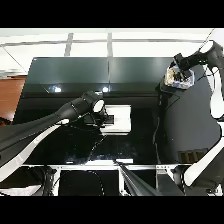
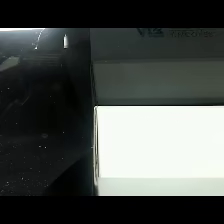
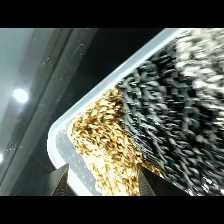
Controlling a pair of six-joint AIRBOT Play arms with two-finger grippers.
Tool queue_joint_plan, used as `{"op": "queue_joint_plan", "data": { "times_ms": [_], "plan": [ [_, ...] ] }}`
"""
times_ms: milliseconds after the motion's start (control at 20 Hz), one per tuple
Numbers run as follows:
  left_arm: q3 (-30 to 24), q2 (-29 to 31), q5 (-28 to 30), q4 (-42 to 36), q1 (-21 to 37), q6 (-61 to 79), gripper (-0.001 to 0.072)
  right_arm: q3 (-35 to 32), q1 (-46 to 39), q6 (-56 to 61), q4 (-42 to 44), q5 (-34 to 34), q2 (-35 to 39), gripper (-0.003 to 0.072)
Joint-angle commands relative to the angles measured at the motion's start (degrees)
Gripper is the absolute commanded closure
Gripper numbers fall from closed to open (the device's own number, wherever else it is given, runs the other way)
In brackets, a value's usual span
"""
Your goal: Fold the box and place the chain.
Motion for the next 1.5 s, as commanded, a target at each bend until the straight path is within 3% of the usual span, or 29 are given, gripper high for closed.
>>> {"op": "queue_joint_plan", "data": {
  "times_ms": [0, 100, 150, 200, 650, 900, 1050, 1200, 1450],
  "plan": [
    [0.0, 0.0, 0.0, 0.0, 0.0, 0.0, 0.0682, 0.0, 0.8, 0.7, 0.1, -1.1, -1.7, 0.0206],
    [0.0, 0.0, 0.0, 0.0, 0.0, 0.0, 0.0682, 0.0, 0.7, -2.3, 0.1, -0.9, -1.5, 0.0549],
    [0.0, 0.0, 0.1, 0.0, 0.0, 0.0, 0.0682, 0.0, 0.5, -4.3, 0.0, -0.7, -1.0, 0.0646],
    [0.0, 0.0, 0.2, 0.0, 0.0, 0.0, 0.0682, 0.0, 0.1, -6.9, 0.1, -0.6, -0.2, 0.0675],
    [0.0, 0.0, 0.2, 0.0, 0.0, 0.0, 0.0682, 0.0, -2.8, -36.6, 3.5, 8.0, 16.8, 0.0677],
    [0.0, 0.0, 0.7, 0.0, 0.0, 0.0, 0.0682, 0.0, -2.8, -42.4, 5.3, 9.0, 30.8, 0.0677],
    [0.0, 0.0, 0.7, 0.0, 0.0, 0.0, 0.0682, 0.0, -2.8, -44.7, 12.2, 9.8, 37.9, 0.0677],
    [0.0, 0.0, 1.1, 0.1, 0.0, 0.0, 0.0682, -0.2, -2.1, -47.0, 17.2, 15.0, 43.0, 0.0677],
    [0.0, 0.0, 1.7, 0.0, 0.0, 0.0, 0.0682, -8.9, 4.3, -48.2, 17.2, 15.3, 52.7, 0.0677]
  ]
}}
